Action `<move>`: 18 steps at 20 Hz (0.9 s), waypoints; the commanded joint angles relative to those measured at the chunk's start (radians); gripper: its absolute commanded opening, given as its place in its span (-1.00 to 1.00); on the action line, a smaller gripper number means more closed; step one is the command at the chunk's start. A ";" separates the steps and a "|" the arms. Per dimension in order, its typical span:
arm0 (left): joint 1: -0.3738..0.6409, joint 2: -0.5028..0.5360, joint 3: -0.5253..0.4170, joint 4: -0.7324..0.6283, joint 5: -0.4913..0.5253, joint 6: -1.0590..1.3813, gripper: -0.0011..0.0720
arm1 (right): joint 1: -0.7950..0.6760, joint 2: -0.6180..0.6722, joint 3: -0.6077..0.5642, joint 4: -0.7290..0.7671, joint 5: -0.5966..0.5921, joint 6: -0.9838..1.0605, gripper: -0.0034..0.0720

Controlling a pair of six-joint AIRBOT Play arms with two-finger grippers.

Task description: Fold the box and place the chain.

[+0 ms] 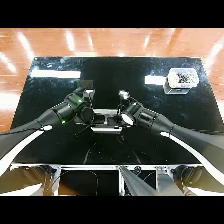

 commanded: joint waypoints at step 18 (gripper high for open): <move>-0.010 0.000 0.000 0.001 -0.014 0.001 -0.91 | -0.002 -0.003 0.039 0.002 0.042 -0.059 0.24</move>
